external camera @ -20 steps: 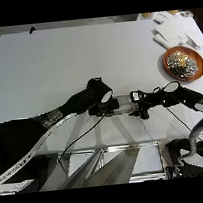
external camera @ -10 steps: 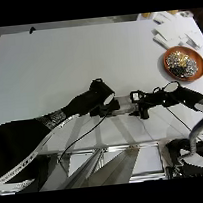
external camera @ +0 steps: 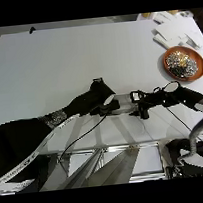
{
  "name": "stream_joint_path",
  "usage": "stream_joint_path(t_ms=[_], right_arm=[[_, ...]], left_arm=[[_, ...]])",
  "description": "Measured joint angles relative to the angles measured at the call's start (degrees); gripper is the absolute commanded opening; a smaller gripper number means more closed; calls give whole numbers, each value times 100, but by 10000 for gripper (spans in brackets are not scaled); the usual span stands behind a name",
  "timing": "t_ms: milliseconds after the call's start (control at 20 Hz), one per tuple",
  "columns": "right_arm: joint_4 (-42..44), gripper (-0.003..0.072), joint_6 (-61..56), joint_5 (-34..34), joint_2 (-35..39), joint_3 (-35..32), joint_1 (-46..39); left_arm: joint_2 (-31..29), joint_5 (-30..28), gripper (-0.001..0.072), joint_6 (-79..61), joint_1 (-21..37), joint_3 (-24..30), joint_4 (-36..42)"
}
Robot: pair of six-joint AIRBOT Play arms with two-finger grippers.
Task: Fold the box and place the chain.
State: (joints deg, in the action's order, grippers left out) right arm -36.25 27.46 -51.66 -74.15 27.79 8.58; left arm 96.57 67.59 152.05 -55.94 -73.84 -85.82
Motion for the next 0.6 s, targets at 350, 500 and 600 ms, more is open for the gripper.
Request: stream_joint_path(t_ms=[350, 500, 600], right_arm=[[4, 296, -15, 7, 0, 0, 0], [9, 296, -15, 13, 0, 0, 2], [7, 296, -15, 13, 0, -2, 2]], left_arm=[[-240, 321, 279, -671, 129, -2, 48], [-566, 490, 318, -1294, 337, -2, 116], [-844, 702, 626, -1847, 531, -4, 107]])
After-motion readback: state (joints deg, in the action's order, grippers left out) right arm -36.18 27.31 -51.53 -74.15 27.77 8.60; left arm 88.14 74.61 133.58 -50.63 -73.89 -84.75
